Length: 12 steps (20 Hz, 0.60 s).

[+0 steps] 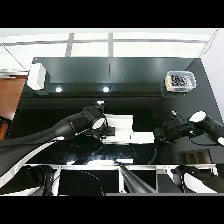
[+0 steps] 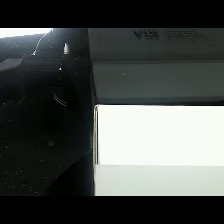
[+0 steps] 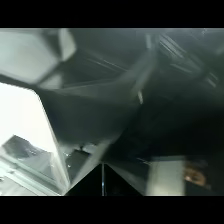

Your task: Fold the box and place the chain.

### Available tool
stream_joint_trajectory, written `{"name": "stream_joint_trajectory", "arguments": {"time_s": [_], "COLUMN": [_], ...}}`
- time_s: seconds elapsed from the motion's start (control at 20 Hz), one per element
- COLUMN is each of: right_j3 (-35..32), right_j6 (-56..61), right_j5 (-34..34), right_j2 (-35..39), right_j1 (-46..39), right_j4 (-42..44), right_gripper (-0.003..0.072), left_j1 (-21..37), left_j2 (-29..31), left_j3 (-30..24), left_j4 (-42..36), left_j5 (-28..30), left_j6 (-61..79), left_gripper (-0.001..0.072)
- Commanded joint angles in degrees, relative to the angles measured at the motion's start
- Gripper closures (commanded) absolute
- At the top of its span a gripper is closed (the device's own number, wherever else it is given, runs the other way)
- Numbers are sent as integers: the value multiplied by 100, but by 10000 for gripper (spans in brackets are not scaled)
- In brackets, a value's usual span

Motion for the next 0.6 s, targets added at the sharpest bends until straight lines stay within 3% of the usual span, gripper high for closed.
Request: {"name": "stream_joint_trajectory", "arguments": {"time_s": [0.0,0.2,0.35,0.4,0.45,0.5,0.55], "right_j3": [-26,-24,4,22,22,22,22], "right_j6": [-238,-719,-1434,-1521,-1550,-1613,-1670], "right_j5": [-365,-496,-116,9,109,164,203], "right_j2": [-90,-87,-87,-87,-87,-87,-87], "right_j1": [544,1021,994,994,994,994,994], "right_j4": [787,1248,1740,1727,1725,1722,1722], "right_gripper": [667,667,653,506,269,220,220], "left_j1": [2,2,0,2,2,2,2], "left_j2": [-4,-2,-2,-2,-2,-2,-2], "left_j3": [-2,-2,-2,-2,-2,-2,-2], "left_j4": [-2,0,-2,0,0,0,0], "left_j5": [-61,-72,-96,-101,-98,-98,-98], "left_j6": [2,2,4,4,4,4,4], "left_gripper": [680,680,680,680,680,681,680]}}
